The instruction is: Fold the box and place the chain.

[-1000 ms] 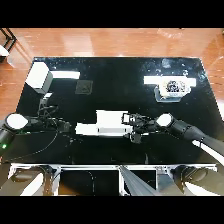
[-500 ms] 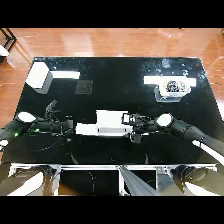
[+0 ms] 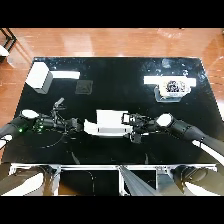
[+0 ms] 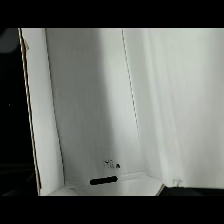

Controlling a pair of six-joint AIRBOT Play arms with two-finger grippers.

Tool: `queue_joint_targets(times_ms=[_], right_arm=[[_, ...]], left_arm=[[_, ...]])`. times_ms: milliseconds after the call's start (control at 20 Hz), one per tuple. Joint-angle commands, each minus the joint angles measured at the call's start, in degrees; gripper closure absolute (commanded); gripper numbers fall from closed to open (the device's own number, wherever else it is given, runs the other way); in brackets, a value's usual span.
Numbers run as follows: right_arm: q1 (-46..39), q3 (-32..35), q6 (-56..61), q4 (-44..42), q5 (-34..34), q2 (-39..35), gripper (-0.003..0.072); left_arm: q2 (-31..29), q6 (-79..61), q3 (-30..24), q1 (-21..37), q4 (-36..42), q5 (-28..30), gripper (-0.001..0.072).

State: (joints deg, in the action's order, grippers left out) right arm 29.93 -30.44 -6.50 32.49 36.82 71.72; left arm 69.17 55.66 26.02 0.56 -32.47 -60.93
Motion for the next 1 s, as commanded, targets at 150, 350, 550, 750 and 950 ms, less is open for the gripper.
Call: queue_joint_targets(times_ms=[150, 350, 550, 750, 950], right_arm=[[0.1, 0.0, 0.0, 0.0, 0.0, 0.0, 0.0259], [0.1, 0.0, 0.0, 0.0, 0.0, 0.0, 0.0259], [0.1, 0.0, 0.0, 0.0, 0.0, 0.0, 0.0258], [0.1, 0.0, 0.0, 0.0, 0.0, 0.0, 0.0258], [0.1, 0.0, 0.0, 0.0, 0.0, 0.0, 0.0258]], left_arm=[[-1.2, -0.6, 2.0, -4.4, 5.1, -4.4, 0.0084], [-5.9, 7.2, 2.0, -10.2, 2.7, 3.2, 0.0084], [-8.7, 15.3, 2.0, -17.2, 1.5, 11.1, 0.0084], [-9.2, 25.5, 2.0, -24.5, -3.8, 19.9, 0.0085], [-9.2, 31.2, 2.0, -28.4, -7.7, 22.6, 0.0085]])
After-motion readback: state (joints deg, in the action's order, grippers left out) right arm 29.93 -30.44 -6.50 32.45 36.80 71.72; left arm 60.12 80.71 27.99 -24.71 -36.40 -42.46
